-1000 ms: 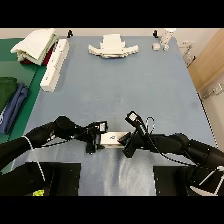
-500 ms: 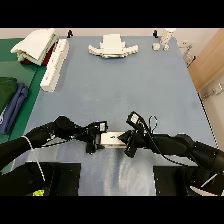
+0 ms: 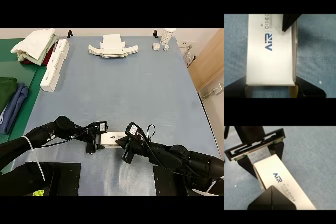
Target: Fold the box.
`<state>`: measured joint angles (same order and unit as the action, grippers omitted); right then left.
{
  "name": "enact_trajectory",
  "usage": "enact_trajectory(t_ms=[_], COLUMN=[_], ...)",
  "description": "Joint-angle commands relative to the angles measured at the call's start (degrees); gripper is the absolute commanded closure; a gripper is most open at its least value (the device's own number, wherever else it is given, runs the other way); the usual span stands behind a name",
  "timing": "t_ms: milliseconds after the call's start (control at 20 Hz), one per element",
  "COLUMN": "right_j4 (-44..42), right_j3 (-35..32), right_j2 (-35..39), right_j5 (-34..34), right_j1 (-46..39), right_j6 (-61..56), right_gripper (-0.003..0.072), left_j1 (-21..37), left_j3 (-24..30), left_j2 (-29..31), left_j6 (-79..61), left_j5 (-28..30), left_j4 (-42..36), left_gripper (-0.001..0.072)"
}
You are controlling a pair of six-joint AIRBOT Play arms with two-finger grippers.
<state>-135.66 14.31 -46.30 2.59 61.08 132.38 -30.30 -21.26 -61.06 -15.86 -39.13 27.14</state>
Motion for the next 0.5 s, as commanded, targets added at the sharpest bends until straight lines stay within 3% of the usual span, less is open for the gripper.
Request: enact_trajectory(t_ms=[0,450], right_j4=[0.0,0.02], right_j3=[-0.74,-3.17], right_j2=[-0.9,-0.9], right_j5=[-2.38,-2.1], right_j1=[0.74,0.81], right_j6=[-2.25,-5.4], right_gripper=[0.0685,0.0685], left_j1=[-0.02,-0.02], left_j3=[-0.04,-0.04], left_j2=[-0.04,-0.04], left_j6=[0.04,0.04], left_j5=[0.02,0.02], left_j4=[0.0,0.02], left_gripper=[0.0234,0.0234])
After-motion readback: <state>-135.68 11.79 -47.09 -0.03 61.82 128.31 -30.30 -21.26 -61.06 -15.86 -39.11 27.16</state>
